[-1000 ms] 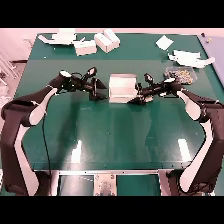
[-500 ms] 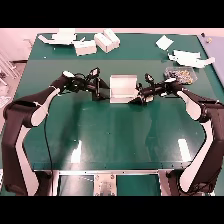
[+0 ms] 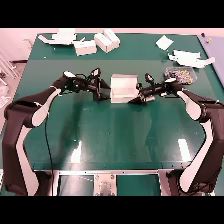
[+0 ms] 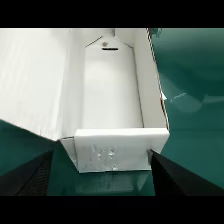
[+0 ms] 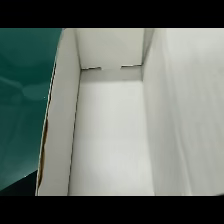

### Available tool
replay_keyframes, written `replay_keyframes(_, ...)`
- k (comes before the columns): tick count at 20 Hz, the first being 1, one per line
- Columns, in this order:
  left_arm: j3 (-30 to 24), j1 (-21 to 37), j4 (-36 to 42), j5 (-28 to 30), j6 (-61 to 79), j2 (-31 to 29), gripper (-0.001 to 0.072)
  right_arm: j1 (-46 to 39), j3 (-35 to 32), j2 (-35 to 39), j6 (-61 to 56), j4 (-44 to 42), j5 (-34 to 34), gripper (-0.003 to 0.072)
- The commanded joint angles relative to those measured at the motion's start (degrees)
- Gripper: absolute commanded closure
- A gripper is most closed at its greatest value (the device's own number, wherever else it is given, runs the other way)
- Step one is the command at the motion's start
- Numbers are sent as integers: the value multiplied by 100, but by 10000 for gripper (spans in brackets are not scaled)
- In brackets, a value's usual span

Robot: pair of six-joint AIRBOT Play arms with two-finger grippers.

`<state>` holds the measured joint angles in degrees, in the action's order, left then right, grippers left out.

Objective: Fold the box and place the chain.

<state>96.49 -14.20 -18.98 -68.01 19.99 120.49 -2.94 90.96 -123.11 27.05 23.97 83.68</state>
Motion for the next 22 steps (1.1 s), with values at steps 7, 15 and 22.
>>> replay_keyframes(7, 0, 127, -162, -302, -109, 0, -2, -2, 0, 4, -4, 20, 42, 100)
replay_keyframes(15, 0, 83, -76, -374, -170, 0, -2, -2, 0, 4, -4, 20, 42, 99)
replay_keyframes(22, 0, -24, -74, -289, -271, 2, -3, -2, 0, 4, -4, 20, 42, 100)
